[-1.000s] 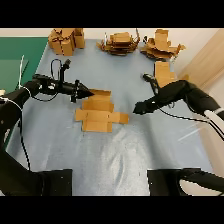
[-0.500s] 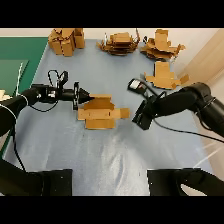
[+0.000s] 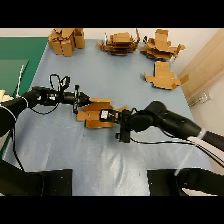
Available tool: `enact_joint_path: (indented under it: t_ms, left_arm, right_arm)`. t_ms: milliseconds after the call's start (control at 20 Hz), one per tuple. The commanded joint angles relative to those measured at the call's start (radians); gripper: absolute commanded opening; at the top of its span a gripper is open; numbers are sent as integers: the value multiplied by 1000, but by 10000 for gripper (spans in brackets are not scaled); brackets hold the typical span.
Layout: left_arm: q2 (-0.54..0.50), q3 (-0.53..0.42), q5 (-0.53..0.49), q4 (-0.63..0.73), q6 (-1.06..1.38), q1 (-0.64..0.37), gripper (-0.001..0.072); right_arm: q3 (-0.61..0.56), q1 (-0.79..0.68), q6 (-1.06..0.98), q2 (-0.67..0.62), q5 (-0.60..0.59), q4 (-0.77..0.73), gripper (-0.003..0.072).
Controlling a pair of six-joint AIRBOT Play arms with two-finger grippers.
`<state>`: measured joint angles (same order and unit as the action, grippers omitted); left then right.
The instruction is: Fold the box.
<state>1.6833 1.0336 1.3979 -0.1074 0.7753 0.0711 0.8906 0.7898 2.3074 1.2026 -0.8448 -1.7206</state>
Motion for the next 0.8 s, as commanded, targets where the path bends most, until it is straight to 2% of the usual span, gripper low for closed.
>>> enact_joint_path:
  t_ms: [0,300,500,750]
  left_arm:
    - [-1,-2,-2,-8,2,0,18]
    - [-1,-1,0,-8,-6,0,18]
    - [-1,-1,4,-8,-7,0,18]
    - [-1,-1,12,-9,-16,0,18]
  right_arm:
    - [-5,16,28,96,214,25,652]
    - [-5,14,27,167,333,101,652]
    - [-5,12,20,166,439,158,653]
    - [-5,-5,-87,155,449,205,671]
